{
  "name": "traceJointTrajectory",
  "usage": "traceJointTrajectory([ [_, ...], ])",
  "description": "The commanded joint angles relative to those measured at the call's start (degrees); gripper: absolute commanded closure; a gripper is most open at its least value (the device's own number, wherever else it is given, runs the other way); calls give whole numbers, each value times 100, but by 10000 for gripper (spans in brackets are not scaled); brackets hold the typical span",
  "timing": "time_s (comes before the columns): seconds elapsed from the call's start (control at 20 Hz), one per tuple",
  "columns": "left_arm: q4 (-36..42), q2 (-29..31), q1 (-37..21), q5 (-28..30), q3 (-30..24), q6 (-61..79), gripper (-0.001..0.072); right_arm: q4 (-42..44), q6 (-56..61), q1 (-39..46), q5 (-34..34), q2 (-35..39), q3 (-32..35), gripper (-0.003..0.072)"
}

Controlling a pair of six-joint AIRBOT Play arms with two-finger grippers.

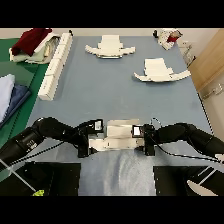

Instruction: Fold the box.

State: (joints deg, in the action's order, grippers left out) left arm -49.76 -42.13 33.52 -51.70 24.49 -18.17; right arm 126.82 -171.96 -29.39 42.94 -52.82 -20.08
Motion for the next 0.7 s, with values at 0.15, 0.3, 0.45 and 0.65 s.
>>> traceJointTrajectory([
  [0.15,546,-809,330,680,-116,833,13,2,2,0,-2,2,2,177],
  [0.3,656,-999,332,940,-116,839,118,2,2,0,-2,2,2,177],
  [0.45,776,-1045,415,1139,-116,839,120,2,4,0,-2,2,2,178],
  [0.65,828,-1141,632,1384,-114,1025,470,2,2,0,-2,2,2,178],
])
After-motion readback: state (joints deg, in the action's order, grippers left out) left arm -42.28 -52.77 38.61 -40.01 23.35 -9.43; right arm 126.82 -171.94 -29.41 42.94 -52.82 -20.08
